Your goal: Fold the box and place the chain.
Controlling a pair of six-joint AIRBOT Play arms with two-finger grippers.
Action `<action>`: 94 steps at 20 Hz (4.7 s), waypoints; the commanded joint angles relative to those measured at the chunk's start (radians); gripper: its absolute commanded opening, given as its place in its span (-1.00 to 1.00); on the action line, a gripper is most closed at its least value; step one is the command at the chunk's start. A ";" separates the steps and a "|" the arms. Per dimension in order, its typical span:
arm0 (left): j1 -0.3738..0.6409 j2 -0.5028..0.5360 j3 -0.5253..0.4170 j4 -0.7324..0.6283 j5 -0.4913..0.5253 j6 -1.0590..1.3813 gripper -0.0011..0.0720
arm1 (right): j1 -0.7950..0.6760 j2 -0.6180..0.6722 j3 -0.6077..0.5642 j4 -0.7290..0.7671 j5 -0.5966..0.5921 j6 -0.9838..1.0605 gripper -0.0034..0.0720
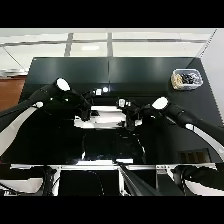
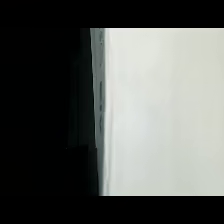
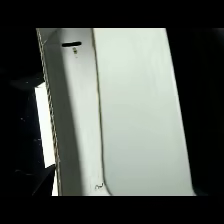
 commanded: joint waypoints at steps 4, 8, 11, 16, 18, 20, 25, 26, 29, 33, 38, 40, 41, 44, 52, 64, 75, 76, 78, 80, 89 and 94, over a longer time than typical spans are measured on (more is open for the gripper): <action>0.000 0.000 0.001 -0.001 0.000 -0.011 -0.91 | 0.001 -0.034 -0.002 -0.053 0.029 -0.059 0.96; 0.000 0.000 0.001 -0.001 -0.001 -0.011 -0.91 | 0.001 -0.035 -0.003 -0.094 0.019 -0.047 0.96; 0.000 0.000 0.001 -0.001 -0.013 -0.011 -0.91 | 0.001 -0.056 -0.003 -0.095 0.019 -0.036 0.96; 0.000 0.000 0.001 -0.001 -0.026 -0.011 -0.91 | 0.016 -0.061 -0.003 -0.113 -0.003 -0.018 0.96; 0.000 0.000 0.001 -0.001 -0.026 -0.011 -0.91 | 0.018 -0.062 -0.003 -0.114 -0.018 -0.005 0.96; 0.000 0.000 0.001 -0.001 -0.026 -0.011 -0.91 | 0.018 -0.062 -0.003 -0.115 -0.018 -0.005 0.96; 0.000 0.000 0.001 -0.001 -0.026 -0.011 -0.91 | 0.043 -0.064 -0.003 -0.161 -0.034 0.016 0.96; 0.000 0.000 0.001 -0.001 -0.026 -0.011 -0.91 | 0.042 -0.064 -0.003 -0.160 -0.044 0.027 0.96; 0.000 0.000 0.001 -0.001 -0.026 -0.011 -0.91 | 0.042 -0.064 -0.003 -0.154 -0.048 0.030 0.96; 0.000 0.000 0.001 0.000 -0.026 -0.011 -0.91 | 0.040 -0.064 -0.003 -0.154 -0.047 0.030 0.95; 0.001 0.000 0.001 0.000 -0.026 -0.011 -0.91 | 0.034 -0.064 -0.003 -0.154 -0.040 0.030 0.80; 0.001 0.000 0.001 0.000 -0.026 -0.011 -0.91 | 0.034 -0.064 -0.003 -0.154 -0.040 0.030 0.36; 0.001 0.000 0.001 0.000 -0.026 -0.011 -0.91 | 0.034 -0.064 -0.003 -0.154 -0.040 0.030 0.36; 0.002 0.003 0.001 0.003 -0.026 -0.012 -0.91 | 0.034 -0.064 -0.003 -0.154 -0.040 0.030 0.36; 0.019 0.060 0.001 0.119 -0.053 -0.189 0.25 | 0.034 -0.064 -0.003 -0.154 -0.041 0.030 0.36; 0.163 0.370 -0.157 0.133 -0.250 -0.653 -0.91 | 0.034 -0.064 -0.003 -0.154 -0.042 0.030 0.36; 0.089 0.304 -0.385 -0.579 0.393 -0.576 -0.91 | 0.034 -0.064 -0.003 -0.154 -0.046 0.030 0.36; 0.089 0.304 -0.384 -0.542 0.442 -0.576 -0.91 | 0.034 -0.064 -0.003 -0.154 -0.046 0.030 0.36; 0.089 0.298 -0.385 -0.496 0.470 -0.580 -0.91 | 0.034 -0.064 -0.003 -0.154 -0.045 0.030 0.36; 0.087 0.273 -0.385 -0.460 0.438 -0.586 -0.91 | 0.034 -0.064 -0.003 -0.154 -0.046 0.030 0.36; 0.131 0.187 -0.322 -0.283 0.203 -0.584 -0.91 | 0.034 -0.064 -0.003 -0.154 -0.047 0.030 0.36; 0.253 0.302 -0.222 -0.227 0.067 -0.686 -0.91 | 0.034 -0.064 -0.003 -0.154 -0.047 0.030 0.36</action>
